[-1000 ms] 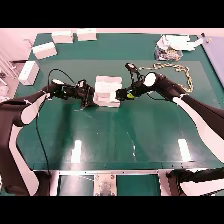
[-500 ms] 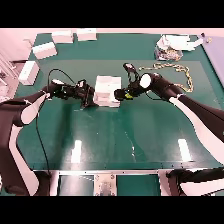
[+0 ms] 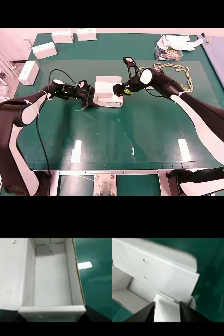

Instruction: Fold the box and place the chain.

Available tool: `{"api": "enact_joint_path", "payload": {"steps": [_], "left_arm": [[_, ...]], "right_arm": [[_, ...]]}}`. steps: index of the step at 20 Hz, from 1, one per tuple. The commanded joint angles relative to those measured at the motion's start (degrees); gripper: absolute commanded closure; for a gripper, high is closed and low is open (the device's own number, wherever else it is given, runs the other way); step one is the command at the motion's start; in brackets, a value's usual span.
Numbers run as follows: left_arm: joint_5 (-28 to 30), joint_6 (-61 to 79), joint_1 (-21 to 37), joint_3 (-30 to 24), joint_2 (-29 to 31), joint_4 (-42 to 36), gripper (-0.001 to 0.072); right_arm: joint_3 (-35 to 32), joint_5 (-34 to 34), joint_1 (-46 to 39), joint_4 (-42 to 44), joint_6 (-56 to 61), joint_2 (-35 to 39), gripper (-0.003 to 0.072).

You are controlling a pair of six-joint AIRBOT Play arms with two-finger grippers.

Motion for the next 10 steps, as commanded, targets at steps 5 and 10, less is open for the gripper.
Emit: {"api": "enact_joint_path", "payload": {"steps": [5, 10], "left_arm": [[0.31, -0.04, 0.09, 0.02, 0.0, -0.11, 0.0241], [0.31, -0.04, 0.09, 0.02, 0.0, -0.11, 0.0241]], "right_arm": [[0.02, -0.07, -0.04, -2.43, 0.09, -1.53, 0.0323], [0.02, -2.84, 0.42, -4.31, -0.09, 6.38, 0.0339]]}}
